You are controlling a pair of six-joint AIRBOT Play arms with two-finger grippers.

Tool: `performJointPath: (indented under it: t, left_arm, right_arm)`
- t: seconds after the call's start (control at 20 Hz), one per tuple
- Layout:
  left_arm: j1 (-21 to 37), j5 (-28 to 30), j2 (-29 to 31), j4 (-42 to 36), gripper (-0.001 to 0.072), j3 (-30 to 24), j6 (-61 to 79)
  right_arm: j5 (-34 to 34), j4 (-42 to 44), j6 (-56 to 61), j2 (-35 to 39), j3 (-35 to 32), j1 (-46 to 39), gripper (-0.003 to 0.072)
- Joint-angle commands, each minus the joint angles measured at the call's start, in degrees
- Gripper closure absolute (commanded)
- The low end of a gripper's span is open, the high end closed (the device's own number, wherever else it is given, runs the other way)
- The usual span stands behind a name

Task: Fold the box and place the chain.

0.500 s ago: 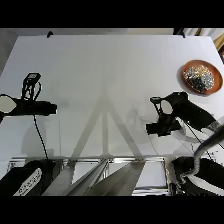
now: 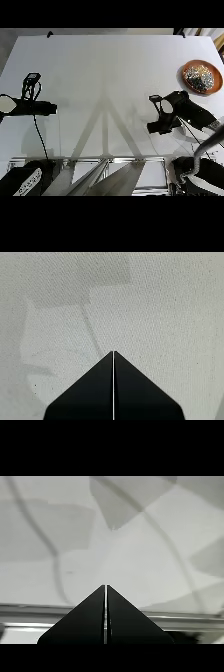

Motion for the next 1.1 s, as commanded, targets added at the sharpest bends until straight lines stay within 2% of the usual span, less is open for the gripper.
performJointPath:
  t: [0.0, 0.1, 0.3, 0.35, 0.4, 0.45, 0.6, 0.7, 0.85, 1.05]
  left_arm:
    - [0.0, 0.0, 0.0, 0.0, 0.0699, 0.0, 0.0]
    - [0.0, 0.0, 0.0, 0.0, 0.0699, 0.0, 0.0]
    - [0.0, 0.0, 0.0, 0.0, 0.0699, 0.0, 0.0]
    - [0.0, 0.0, 0.0, 0.0, 0.0699, 0.0, 0.0]
    - [0.0, 0.0, 0.0, 0.0, 0.0699, 0.0, 0.0]
    - [0.0, 0.0, 0.0, 0.0, 0.0699, 0.0, 0.0]
    - [0.0, 0.0, 0.0, 0.0, 0.0699, 0.0, 0.0]
    - [0.0, 0.0, 0.0, 0.0, 0.0699, 0.0, 0.0]
    - [0.0, 0.0, 0.0, 0.0, 0.0699, 0.0, 0.0]
    - [0.0, 0.0, 0.0, 0.0, 0.0699, 0.0, 0.0]
  right_arm:
    - [7.3, -15.0, -4.2, 0.7, 4.7, -5.7, 0.0676]
    - [10.0, -21.0, -8.3, 0.7, 9.9, -15.2, 0.0676]
    - [8.9, -26.4, -19.3, 0.7, 17.3, -37.7, 0.0666]
    - [7.6, -27.0, -21.4, 0.7, 17.8, -42.8, 0.0542]
    - [5.7, -26.2, -21.4, 0.6, 17.8, -47.3, 0.0239]
    - [3.2, -24.8, -21.6, 0.2, 17.8, -51.7, 0.0037]
    - [0.5, -24.8, -25.6, -3.5, 17.8, -59.6, 0.0052]
    - [0.5, -25.3, -27.9, -7.3, 17.8, -61.9, 0.0089]
    - [-0.4, -25.4, -28.7, -11.9, 17.8, -62.4, 0.0091]
    - [0.3, -27.1, -28.8, -17.5, 17.8, -62.4, 0.0130]
